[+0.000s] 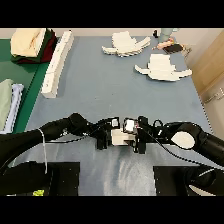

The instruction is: Fold the box.

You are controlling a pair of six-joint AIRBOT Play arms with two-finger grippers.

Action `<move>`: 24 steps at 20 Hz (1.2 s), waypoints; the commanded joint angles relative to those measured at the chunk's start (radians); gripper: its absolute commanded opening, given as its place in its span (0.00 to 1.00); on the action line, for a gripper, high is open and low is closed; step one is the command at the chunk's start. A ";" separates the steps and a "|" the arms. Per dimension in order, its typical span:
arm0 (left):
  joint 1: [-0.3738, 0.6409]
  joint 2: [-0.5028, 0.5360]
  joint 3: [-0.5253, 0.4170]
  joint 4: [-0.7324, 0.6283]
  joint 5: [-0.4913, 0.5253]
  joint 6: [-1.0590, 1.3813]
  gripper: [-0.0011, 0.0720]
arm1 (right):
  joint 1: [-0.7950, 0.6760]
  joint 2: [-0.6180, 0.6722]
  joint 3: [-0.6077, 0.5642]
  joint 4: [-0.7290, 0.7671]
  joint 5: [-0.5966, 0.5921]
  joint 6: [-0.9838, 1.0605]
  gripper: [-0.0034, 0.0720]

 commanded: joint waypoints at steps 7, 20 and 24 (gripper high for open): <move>0.000 0.000 0.001 0.000 0.000 0.000 0.73 | 0.010 -0.064 -0.002 -0.084 0.011 -0.133 0.75; 0.000 0.000 0.001 0.000 0.000 0.000 0.73 | 0.011 -0.026 0.016 -0.170 -0.021 -0.148 0.75; 0.000 0.000 0.001 0.000 0.000 0.000 0.73 | 0.011 -0.013 0.016 -0.169 -0.023 -0.148 0.75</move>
